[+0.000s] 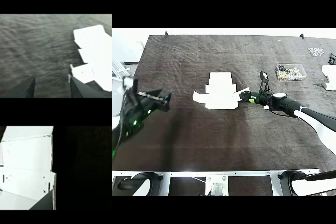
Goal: Fold the box and place the chain.
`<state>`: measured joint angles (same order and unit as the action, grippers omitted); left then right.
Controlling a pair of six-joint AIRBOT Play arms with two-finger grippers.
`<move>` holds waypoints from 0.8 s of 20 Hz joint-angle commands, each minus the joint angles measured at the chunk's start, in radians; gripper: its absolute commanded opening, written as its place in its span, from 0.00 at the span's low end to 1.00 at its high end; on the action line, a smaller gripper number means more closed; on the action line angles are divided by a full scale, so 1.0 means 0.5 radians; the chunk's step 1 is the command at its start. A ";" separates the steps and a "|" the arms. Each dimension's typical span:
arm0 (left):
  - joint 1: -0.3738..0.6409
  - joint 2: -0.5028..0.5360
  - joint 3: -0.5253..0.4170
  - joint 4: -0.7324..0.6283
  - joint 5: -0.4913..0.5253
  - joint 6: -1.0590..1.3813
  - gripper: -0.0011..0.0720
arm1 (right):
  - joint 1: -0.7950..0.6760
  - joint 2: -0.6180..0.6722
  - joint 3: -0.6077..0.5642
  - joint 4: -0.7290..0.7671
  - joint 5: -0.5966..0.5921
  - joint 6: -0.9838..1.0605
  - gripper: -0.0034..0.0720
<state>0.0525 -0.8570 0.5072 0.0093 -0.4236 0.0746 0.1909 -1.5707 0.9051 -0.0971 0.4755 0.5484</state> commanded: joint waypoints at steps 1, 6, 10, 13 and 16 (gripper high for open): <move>0.002 -0.646 0.491 0.005 -0.404 0.011 0.67 | 0.002 0.000 0.005 0.002 0.008 -0.012 0.05; -0.002 -1.270 1.131 0.309 -0.692 -0.298 0.67 | 0.002 0.000 0.004 0.003 0.009 0.014 0.05; -0.005 -1.682 1.654 0.819 -1.003 -0.929 0.67 | 0.002 0.000 0.005 0.002 0.011 0.040 0.05; -0.018 -1.927 2.047 1.077 -1.260 -1.320 0.67 | 0.002 0.000 0.005 0.002 0.010 0.040 0.05; -0.079 -2.126 2.430 1.308 -1.382 -1.610 0.67 | 0.002 0.000 0.004 0.003 0.009 0.040 0.05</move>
